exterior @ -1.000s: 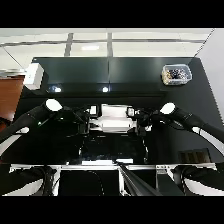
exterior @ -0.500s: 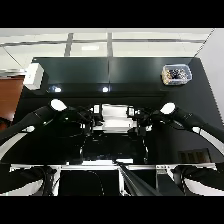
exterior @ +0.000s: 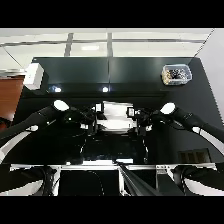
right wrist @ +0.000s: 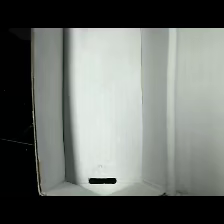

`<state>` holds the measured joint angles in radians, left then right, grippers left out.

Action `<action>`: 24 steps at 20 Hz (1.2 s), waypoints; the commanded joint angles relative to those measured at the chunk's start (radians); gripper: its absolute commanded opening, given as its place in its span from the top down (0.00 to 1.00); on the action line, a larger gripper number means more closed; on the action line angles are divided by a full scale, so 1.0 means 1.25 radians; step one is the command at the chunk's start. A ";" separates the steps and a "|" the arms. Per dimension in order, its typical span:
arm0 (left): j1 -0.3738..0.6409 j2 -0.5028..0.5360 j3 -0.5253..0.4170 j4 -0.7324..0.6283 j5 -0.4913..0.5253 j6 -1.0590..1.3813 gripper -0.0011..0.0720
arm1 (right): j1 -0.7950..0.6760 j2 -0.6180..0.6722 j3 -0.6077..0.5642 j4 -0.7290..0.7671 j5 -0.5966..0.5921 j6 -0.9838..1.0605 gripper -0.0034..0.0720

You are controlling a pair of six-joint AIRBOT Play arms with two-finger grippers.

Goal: Fold the box and place the chain.

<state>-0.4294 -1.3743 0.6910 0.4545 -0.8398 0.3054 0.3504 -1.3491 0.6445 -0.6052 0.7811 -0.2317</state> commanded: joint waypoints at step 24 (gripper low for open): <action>0.396 -0.112 -0.021 0.087 -0.259 -1.025 0.95 | 0.001 -0.001 0.000 0.002 0.000 0.001 0.77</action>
<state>0.1524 -1.4815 0.6724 0.6102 -1.2018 -0.9501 0.3504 -1.3491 0.6445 -0.6033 0.7807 -0.2310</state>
